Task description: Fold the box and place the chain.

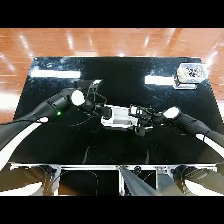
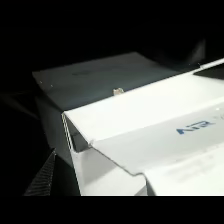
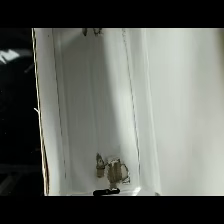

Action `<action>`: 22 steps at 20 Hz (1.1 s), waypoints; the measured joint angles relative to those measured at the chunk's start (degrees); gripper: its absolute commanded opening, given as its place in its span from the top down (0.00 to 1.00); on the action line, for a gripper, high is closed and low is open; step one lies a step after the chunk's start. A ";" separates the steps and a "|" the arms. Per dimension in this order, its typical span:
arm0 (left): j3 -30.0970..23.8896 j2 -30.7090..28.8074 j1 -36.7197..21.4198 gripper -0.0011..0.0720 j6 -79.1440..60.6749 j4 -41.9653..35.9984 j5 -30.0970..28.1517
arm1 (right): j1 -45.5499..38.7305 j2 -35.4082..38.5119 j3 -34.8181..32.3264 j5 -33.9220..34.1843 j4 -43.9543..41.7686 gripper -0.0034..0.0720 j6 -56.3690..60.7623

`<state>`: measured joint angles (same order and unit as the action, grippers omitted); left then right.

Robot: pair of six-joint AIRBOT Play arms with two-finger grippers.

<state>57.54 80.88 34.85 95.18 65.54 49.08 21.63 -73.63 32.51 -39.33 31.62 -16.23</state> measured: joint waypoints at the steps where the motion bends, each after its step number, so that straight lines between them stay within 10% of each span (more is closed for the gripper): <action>1: 0.59 0.00 1.27 0.15 3.21 3.37 -0.13 | 0.00 0.00 0.00 0.02 0.00 0.24 0.00; 9: 1.99 0.00 8.74 0.16 21.40 21.66 -0.81 | 0.00 0.00 0.00 0.20 -0.02 0.24 0.24; 22: 3.32 1.40 10.08 0.17 28.26 26.62 1.81 | 0.00 0.00 0.00 0.59 -0.04 0.24 0.61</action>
<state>60.86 82.28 44.93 123.44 92.16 50.89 21.63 -73.63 32.51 -38.74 31.57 -15.62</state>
